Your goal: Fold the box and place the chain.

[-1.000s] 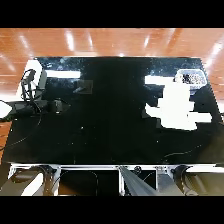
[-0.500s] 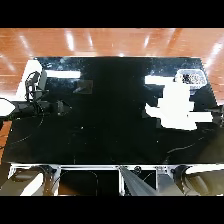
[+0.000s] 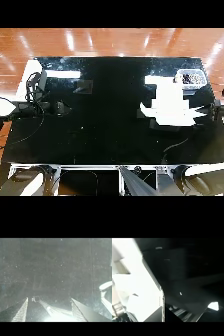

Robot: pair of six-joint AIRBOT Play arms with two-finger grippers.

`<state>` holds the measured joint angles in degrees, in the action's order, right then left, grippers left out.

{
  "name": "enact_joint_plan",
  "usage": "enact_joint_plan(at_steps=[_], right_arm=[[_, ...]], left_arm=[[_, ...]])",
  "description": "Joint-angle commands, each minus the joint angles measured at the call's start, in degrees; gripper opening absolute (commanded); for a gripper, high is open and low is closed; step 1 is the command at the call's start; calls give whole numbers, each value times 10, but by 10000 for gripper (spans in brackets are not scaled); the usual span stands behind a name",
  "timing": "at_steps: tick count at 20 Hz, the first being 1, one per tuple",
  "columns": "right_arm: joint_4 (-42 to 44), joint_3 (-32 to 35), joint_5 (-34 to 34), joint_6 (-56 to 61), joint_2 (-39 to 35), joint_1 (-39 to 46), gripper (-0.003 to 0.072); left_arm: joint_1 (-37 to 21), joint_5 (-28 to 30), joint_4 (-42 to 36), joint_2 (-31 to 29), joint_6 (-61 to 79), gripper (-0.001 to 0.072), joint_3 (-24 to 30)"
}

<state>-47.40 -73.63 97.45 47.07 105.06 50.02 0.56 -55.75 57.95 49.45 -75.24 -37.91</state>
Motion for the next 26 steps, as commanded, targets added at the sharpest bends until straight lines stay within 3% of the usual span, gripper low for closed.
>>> enact_joint_plan(at_steps=[1,5,10,15,20,26], right_arm=[[35,0,15,-8,-42,-28,30],[127,57,-26,-3,-126,-106,30],[179,211,-179,-12,-289,-304,30],[218,373,-386,-6,-419,-500,30],[209,480,-528,-9,-439,-630,30],[179,492,-608,-14,-439,-660,30]], left_arm=[[0,-18,0,0,0,619,0],[0,-19,-1,0,0,619,0],[0,-35,-4,0,14,619,0],[0,-47,-6,0,29,619,0],[0,-9,-94,0,123,619,22],[0,2,-135,8,172,619,49]])
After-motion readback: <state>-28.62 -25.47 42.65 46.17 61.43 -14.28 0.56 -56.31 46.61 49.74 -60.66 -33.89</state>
